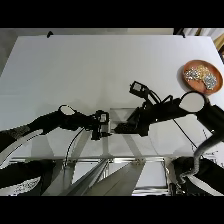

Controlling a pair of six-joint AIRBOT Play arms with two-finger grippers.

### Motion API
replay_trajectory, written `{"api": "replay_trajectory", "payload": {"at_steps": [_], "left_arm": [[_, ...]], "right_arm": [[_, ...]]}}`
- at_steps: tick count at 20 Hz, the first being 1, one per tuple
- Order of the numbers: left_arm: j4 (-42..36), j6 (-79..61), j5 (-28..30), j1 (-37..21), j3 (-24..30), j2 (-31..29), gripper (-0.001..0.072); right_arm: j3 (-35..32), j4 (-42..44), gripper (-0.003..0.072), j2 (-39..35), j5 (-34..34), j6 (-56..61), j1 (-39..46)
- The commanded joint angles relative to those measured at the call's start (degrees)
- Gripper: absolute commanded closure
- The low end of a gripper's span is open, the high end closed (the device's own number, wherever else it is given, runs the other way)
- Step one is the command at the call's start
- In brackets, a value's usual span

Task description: Fold the box and place the chain.

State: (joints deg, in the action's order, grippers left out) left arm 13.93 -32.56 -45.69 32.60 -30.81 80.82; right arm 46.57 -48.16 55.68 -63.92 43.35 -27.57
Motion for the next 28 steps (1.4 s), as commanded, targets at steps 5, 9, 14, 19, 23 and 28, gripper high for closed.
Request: {"api": "replay_trajectory", "payload": {"at_steps": [5, 9, 14, 19, 23, 28], "left_arm": [[0.0, 0.0, 0.0, 0.0, 0.0, 0.0, 0.0556], [0.0, 0.0, 0.0, 0.0, 0.0, 0.0, 0.0556], [0.0, 0.0, 0.0, 0.0, 0.0, 0.0, 0.0556], [0.0, 0.0, 0.0, 0.0, 0.0, 0.0, 0.0556], [0.0, 0.0, 0.0, 0.0, 0.0, 0.0, 0.0556], [0.0, 0.0, 0.0, 0.0, 0.0, 0.0, 0.0556]], "right_arm": [[24.0, -7.8, 0.0537, 14.8, -10.3, 2.9, 7.2], [24.6, -9.4, 0.0535, 25.0, -10.1, 0.1, 8.4], [24.1, -11.6, 0.0535, 30.5, -7.8, -0.5, 7.1], [19.5, -12.0, 0.0661, 27.6, -3.3, -4.5, 1.1], [8.1, -11.9, 0.0659, 15.1, 7.8, -8.1, -1.0], [3.6, -9.3, 0.0647, 7.4, 6.9, -10.0, -1.0]]}}
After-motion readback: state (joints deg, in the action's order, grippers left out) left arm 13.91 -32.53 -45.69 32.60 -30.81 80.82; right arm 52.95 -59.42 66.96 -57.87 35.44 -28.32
